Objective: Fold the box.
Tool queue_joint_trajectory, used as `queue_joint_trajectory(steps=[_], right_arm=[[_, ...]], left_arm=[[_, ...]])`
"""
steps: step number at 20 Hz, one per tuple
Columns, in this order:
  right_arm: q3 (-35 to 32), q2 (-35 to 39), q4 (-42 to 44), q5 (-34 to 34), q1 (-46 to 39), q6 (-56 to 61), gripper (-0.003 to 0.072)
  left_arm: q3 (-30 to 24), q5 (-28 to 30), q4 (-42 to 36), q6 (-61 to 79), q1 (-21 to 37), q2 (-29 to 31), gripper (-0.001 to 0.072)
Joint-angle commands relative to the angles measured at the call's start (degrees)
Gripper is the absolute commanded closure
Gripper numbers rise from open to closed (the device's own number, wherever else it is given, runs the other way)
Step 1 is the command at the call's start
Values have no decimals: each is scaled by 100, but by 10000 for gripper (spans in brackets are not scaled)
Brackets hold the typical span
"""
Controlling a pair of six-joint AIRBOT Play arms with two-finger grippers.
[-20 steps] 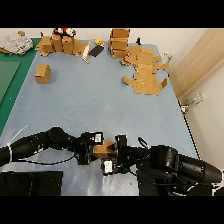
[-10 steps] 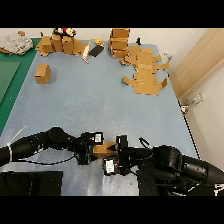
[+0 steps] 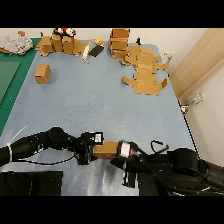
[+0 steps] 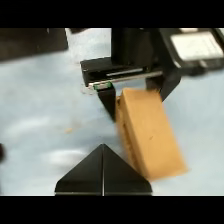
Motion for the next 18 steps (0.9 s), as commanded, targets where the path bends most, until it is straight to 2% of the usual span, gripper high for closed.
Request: queue_joint_trajectory(steps=[1, 2, 3, 7, 9, 13, 18], right_arm=[[-173, 562, 621, -389, -2, 3652, 685], [-319, 601, 754, -173, 0, 4273, 686], [-562, 616, 968, 321, -2, 4756, 686], [-1644, 348, 1735, 3560, 0, 5853, 687], [-1672, 20, 1705, 4483, 0, 6065, 686], [-1668, -660, 1626, 4872, 26, 6507, 686], [-1674, -769, 1580, 4782, 332, 6572, 686]], left_arm=[[0, 0, 0, -2, -2, -2, 188], [0, 0, 0, 0, -2, -2, 188], [0, 0, 0, 0, -2, -2, 188], [0, 2, 0, 0, -2, -2, 187], [0, 0, 0, 0, -2, -2, 187], [0, 2, 0, 0, -2, -2, 188], [0, 2, 0, 0, -2, -2, 188]])
